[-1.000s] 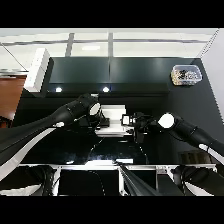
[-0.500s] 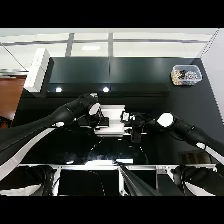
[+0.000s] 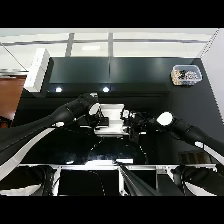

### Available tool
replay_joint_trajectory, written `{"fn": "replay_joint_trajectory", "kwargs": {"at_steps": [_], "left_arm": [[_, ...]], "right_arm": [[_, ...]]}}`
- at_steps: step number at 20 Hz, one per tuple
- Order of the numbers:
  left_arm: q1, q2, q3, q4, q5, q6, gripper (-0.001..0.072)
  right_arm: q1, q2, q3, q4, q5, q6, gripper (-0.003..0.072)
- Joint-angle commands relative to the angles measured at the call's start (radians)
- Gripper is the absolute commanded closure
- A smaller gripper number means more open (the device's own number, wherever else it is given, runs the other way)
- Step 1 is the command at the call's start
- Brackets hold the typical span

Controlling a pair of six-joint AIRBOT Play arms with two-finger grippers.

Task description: Fold the box and place the chain.

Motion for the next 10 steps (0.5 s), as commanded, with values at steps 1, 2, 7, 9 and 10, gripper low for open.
{"fn": "replay_joint_trajectory", "kwargs": {"at_steps": [1,2,7,9,10], "left_arm": [[-0.001,0.001,0.0,-0.002,0.002,0.0,0.0678],[-0.001,0.001,0.0,-0.002,0.002,0.0,0.0678],[-0.011,0.001,0.0,-0.001,0.003,0.0,0.0678],[-0.011,0.001,0.0,0.0,0.003,0.0,0.0678],[-0.011,0.001,0.0,0.0,0.002,0.0,0.0678]], "right_arm": [[0.001,-0.001,0.001,0.03,0.019,-0.014,0.0443],[0.001,-0.002,0.001,0.039,0.018,-0.021,0.0443],[0.001,-0.004,0.001,0.09,0.015,-0.061,0.0443],[0.001,-0.009,0.001,0.089,0.017,-0.069,0.0443],[0.001,-0.01,0.001,0.089,0.02,-0.08,0.0443]]}}
